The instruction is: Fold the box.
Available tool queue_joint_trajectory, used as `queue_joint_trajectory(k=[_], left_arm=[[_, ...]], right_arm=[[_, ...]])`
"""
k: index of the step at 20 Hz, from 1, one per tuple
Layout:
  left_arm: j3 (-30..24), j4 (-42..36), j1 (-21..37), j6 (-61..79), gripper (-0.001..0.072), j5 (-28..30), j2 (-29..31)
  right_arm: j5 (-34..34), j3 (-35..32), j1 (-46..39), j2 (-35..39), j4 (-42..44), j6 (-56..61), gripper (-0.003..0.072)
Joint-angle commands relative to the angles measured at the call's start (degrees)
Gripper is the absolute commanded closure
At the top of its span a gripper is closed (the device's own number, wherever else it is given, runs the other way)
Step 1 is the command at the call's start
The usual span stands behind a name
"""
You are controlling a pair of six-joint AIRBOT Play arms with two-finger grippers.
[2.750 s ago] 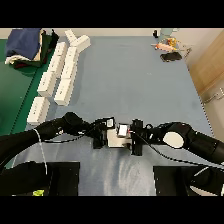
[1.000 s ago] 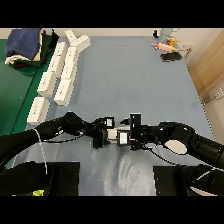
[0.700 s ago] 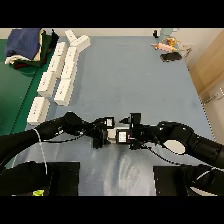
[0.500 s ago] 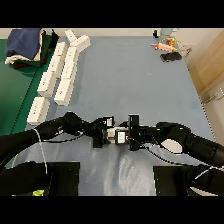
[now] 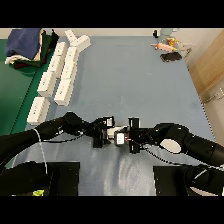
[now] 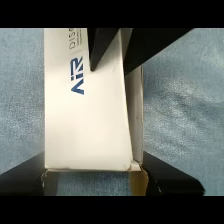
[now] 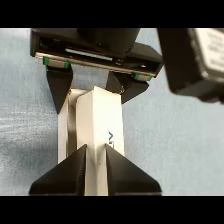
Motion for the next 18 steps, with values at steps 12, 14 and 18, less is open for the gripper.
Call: queue_joint_trajectory(k=[12,14,18], left_arm=[[0.0,0.1,0.0,0.0,0.0229,0.0,0.0],[0.0,0.1,0.0,0.0,0.0229,0.0,0.0],[0.0,0.1,0.0,0.0,0.0229,0.0,0.0]], right_arm=[[0.8,0.4,0.1,0.2,6.0,0.0,0.0363],[0.8,1.0,0.1,0.7,6.0,0.0,0.0363],[0.7,1.5,0.1,2.6,6.0,0.0,0.0363]])
